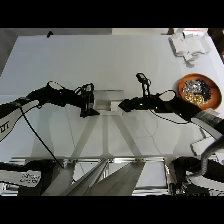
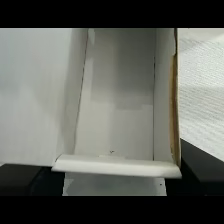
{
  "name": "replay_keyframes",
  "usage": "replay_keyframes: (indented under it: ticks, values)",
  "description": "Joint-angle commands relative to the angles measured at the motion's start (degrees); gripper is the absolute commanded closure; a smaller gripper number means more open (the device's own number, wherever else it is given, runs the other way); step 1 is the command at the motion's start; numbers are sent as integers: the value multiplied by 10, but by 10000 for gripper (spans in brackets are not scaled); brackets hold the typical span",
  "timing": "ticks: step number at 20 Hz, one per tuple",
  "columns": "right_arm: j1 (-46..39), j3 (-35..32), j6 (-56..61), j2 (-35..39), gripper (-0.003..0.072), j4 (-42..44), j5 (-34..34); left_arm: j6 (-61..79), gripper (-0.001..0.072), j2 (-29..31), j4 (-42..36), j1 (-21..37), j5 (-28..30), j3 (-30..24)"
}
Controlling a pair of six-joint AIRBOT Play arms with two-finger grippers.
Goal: Fold the box and place the chain.
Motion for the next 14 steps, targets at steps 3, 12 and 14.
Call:
replay_keyframes:
  ticks: [3,12,14]
  values:
    - [8,0,10,-1,224,-19,-40,0,294,0,0,0,0,0]
    - [8,0,91,0,224,-88,-46,0,294,0,0,0,0,0]
    - [8,0,90,0,223,-85,-43,0,294,0,0,0,0,0]
